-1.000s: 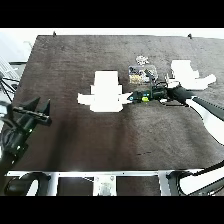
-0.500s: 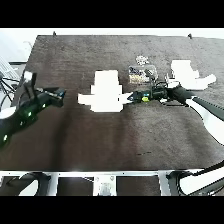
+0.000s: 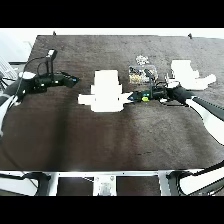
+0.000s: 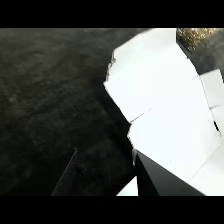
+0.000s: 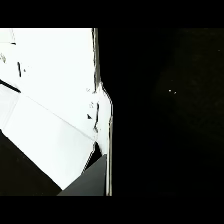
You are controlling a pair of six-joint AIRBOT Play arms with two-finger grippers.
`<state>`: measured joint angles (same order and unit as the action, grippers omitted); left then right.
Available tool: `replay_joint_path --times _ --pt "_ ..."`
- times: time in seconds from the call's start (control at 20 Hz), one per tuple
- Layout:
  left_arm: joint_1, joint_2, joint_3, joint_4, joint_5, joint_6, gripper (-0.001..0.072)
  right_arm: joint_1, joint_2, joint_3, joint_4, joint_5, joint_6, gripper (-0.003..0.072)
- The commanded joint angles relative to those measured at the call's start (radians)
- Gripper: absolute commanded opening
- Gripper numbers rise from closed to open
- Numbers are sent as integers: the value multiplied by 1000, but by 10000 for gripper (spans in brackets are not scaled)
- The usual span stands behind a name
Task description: Fold the box and place the chain.
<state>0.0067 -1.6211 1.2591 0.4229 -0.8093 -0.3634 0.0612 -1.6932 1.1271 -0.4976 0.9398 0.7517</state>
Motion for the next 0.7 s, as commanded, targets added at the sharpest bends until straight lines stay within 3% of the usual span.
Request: replay_joint_path --times 0.0,0.15,0.3,0.65 --pt "-31 -163 264 285 -216 -256 439 1 0 1 0 -6 -5 12" --pt "-86 -282 471 375 -340 -347 439 1 0 1 0 -8 -5 12" --pt "-122 -377 600 377 -407 -385 439 1 0 1 0 -8 -6 12" --pt "-137 -504 719 333 -477 -422 439 1 0 1 0 -8 -13 13"
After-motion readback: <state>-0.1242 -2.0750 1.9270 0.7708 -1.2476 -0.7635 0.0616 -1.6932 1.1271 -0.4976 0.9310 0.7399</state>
